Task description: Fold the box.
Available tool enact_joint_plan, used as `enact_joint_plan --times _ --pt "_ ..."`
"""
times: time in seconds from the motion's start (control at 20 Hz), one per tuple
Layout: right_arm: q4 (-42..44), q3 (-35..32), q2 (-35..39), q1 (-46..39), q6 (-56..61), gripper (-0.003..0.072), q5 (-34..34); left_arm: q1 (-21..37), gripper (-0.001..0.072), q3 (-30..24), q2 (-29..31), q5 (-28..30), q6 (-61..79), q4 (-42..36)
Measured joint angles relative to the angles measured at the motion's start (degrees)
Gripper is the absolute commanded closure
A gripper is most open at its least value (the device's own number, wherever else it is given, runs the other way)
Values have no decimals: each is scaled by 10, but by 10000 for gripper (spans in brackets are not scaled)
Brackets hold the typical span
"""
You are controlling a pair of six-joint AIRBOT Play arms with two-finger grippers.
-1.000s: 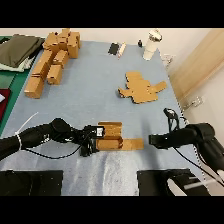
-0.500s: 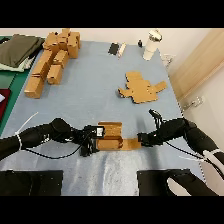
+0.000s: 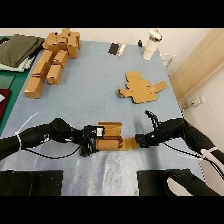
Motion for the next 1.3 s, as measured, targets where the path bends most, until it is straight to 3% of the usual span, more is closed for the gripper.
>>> enact_joint_plan --times 0.1,0.2,0.45,0.5,0.55,0.95,1.15,1.3 --pt "26 -1 0 10 -15 661 0 0 243 0 0 0 0 0" --pt "48 0 8 26 -25 573 1 0 243 0 0 0 0 0" --pt "71 6 45 45 -34 554 9 0 243 0 0 0 0 0" --pt "73 7 51 47 -34 385 10 0 243 0 0 0 0 0" --pt "75 9 55 48 -35 339 10 0 243 0 0 0 0 0" --pt "83 14 65 63 -32 304 19 0 243 0 0 0 0 0" --pt "73 24 61 127 0 319 59 0 243 0 0 0 0 0" --pt "-4 58 40 205 99 327 85 0 243 0 0 0 0 0"
